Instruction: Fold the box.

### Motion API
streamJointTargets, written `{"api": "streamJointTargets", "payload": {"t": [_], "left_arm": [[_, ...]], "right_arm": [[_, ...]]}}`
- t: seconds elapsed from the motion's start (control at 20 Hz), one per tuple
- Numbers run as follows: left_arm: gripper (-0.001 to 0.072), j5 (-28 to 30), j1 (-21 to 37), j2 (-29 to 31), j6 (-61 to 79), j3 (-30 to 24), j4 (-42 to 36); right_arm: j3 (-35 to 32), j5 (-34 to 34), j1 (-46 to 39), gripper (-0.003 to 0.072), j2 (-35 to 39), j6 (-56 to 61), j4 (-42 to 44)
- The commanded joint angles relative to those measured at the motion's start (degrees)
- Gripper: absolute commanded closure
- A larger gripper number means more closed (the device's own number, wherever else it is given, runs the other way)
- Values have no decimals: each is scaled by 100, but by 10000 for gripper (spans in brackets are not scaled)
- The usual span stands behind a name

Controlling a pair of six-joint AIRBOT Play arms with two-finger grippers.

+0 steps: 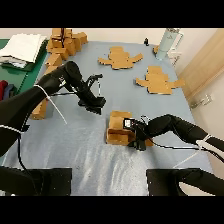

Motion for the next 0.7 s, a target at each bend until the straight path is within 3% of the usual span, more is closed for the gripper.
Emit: {"api": "streamJointTargets", "payload": {"t": [0.0, 0.15, 0.35, 0.45, 0.5, 0.55, 0.65], "left_arm": [[697, 262, 57, 153, 2291, -256, -90], [698, 855, -192, 761, 3012, -1344, -175], [696, 2791, -651, 2155, 4433, -3252, -232], [692, 3534, -741, 2658, 5855, -3939, -767], [525, 3556, -732, 2726, 6636, -4131, -1093], [29, 3550, -734, 2695, 7423, -4277, -1458], [20, 3458, -748, 2465, 8332, -4385, -2028]], "right_arm": [[7, 0, 2, 106, 2, 2, 2], [7, 0, 2, 107, 2, 2, 2], [7, 0, 2, 107, 2, 2, 2], [7, 0, 2, 106, 2, 2, 2], [7, 0, 2, 106, 2, 2, 2], [7, 2, 2, 106, 2, 2, 2], [7, 0, 2, 106, 2, 2, 2]]}}
